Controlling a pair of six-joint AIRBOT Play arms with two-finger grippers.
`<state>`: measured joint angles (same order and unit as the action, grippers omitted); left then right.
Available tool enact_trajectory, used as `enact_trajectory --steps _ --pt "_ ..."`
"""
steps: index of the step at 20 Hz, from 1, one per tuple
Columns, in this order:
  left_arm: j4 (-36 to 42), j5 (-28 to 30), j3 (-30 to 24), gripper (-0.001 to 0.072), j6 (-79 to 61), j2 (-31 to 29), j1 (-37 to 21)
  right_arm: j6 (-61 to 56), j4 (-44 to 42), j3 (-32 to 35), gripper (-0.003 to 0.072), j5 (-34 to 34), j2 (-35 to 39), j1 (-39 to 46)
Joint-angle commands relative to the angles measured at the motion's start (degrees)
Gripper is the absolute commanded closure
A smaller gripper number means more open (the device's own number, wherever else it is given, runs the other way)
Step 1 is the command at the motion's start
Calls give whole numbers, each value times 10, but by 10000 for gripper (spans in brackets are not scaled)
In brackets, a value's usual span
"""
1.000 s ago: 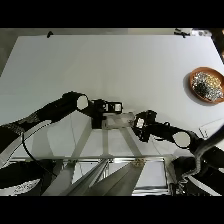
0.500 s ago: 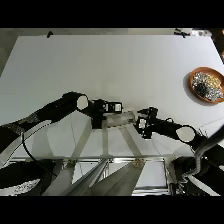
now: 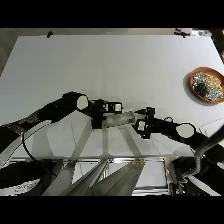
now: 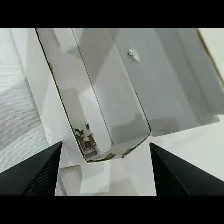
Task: Fold the box and place the chain.
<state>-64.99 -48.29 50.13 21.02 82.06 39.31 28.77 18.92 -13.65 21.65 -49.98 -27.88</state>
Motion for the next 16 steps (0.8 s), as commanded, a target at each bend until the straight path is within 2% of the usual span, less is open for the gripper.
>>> enact_trajectory --steps 1,5,13,16 --pt "0 0 0 698 0 0 0 62 -33 0 98 71 -5 45" --pt "0 0 0 698 0 0 0 78 -27 0 98 101 -5 88" --pt "0 0 0 698 0 0 0 140 -86 -10 103 112 -40 90" --pt "0 0 0 698 0 0 0 153 -89 -34 103 156 -72 104"
